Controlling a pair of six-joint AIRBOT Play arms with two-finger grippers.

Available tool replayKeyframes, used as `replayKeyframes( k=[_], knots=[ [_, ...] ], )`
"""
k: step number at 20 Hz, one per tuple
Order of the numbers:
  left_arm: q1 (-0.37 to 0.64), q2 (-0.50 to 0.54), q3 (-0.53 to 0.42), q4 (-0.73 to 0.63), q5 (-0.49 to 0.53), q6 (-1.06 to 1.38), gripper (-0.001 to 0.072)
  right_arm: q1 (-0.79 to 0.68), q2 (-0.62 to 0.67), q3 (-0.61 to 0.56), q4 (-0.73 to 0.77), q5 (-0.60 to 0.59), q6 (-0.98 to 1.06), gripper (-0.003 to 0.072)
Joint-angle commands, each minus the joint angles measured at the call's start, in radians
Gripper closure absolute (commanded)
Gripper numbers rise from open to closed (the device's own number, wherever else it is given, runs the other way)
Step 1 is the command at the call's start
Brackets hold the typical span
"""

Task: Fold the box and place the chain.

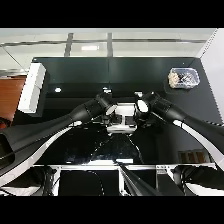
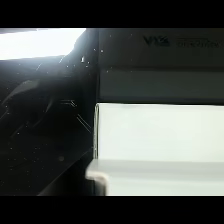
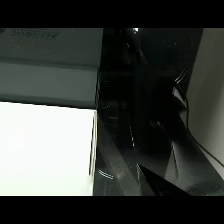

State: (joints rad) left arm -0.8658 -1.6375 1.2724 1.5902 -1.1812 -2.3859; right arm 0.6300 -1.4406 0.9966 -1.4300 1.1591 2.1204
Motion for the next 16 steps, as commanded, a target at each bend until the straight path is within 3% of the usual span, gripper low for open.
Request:
replayKeyframes(
  k=[1,5,6,7,8,9,16],
  knots=[
    [0.0,0.0,0.001,-0.002,0.002,-0.001,0.0685,0.0,0.001,0.001,0.002,0.008,-0.012,0.0195],
    [0.0,0.0,0.001,-0.002,0.002,-0.001,0.0685,0.001,0.001,0.001,0.003,0.008,-0.012,0.0197],
    [0.0,0.0,0.001,-0.002,0.002,-0.001,0.0685,0.0,0.001,0.001,0.003,0.008,-0.013,0.0289],
    [0.0,0.0,0.001,-0.002,0.002,-0.001,0.0685,0.0,0.001,0.001,0.003,0.008,-0.015,0.0483],
    [0.0,0.0,0.001,-0.002,0.002,-0.001,0.0685,0.001,0.001,0.001,-0.001,0.008,-0.016,0.0624],
    [0.0,0.0,0.001,-0.002,0.002,-0.001,0.0685,0.002,0.001,0.001,-0.008,0.008,-0.016,0.067],
    [0.0,0.0,0.001,-0.002,0.003,-0.001,0.0685,0.002,0.003,0.007,-0.026,0.006,-0.016,0.0651]
  ],
)
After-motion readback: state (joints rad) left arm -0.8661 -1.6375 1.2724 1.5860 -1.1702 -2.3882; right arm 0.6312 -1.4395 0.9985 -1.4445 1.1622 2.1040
